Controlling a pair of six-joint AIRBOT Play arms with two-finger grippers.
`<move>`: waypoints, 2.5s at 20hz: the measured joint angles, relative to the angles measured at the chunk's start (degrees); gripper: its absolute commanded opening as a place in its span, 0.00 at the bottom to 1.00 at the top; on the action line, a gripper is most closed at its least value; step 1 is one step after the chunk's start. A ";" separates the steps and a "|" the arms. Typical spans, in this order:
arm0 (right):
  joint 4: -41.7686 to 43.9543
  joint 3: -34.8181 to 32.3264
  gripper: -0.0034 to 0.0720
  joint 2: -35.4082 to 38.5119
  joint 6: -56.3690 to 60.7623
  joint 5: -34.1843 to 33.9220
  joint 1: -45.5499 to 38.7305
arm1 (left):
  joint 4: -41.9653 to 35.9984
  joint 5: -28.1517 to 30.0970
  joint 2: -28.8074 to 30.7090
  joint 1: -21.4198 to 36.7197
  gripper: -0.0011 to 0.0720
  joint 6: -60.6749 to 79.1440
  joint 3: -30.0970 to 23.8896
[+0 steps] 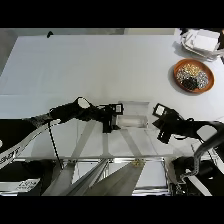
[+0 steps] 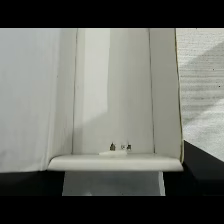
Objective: Fold the box and place the chain.
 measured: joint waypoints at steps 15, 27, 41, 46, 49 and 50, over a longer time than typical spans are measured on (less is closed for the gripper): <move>1.66 -0.22 0.06 -8.04 29.18 4.98 -21.79 | 0.00 0.02 0.00 0.00 0.51 0.00 0.00; 20.06 -0.22 0.07 -24.90 15.21 4.96 -22.36 | 0.00 0.00 0.00 0.00 0.51 0.00 0.00; 34.23 -0.11 0.50 -21.99 8.55 8.92 -21.16 | 0.00 0.02 0.00 0.00 0.51 0.00 0.00; 32.09 1.27 0.51 -21.88 10.82 5.90 -14.67 | 0.00 0.00 0.00 0.00 0.51 -0.02 0.00; 26.16 5.05 0.60 -21.92 17.62 3.78 -10.25 | 0.00 0.02 0.00 0.00 0.51 -0.02 0.00; 23.41 6.43 0.60 -22.05 20.61 3.39 -8.92 | 0.00 0.02 0.00 0.00 0.51 0.00 0.00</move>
